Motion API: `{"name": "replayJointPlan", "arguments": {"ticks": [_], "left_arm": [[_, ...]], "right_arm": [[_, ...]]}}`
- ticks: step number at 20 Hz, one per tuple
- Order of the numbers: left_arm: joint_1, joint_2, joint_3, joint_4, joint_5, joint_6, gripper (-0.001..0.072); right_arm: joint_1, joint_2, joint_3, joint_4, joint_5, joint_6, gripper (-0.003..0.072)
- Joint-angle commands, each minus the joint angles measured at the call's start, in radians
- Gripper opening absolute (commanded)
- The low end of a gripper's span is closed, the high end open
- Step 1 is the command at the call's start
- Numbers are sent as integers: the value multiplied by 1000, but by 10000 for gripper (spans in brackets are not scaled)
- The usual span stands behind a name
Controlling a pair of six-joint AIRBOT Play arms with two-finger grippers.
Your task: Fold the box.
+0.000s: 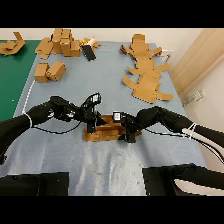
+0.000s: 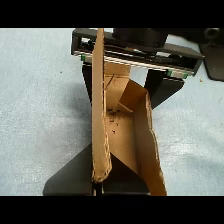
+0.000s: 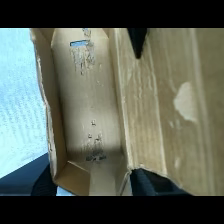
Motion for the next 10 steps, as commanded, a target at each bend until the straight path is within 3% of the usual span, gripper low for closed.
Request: {"name": "replayJointPlan", "arguments": {"ticks": [1, 10], "left_arm": [[0, 0, 0, 0, 0, 0, 14], [0, 0, 0, 0, 0, 0, 14]], "right_arm": [[2, -1, -3, -22, 8, 0, 573], [2, -24, -3, -31, 3, 0, 571]]}}
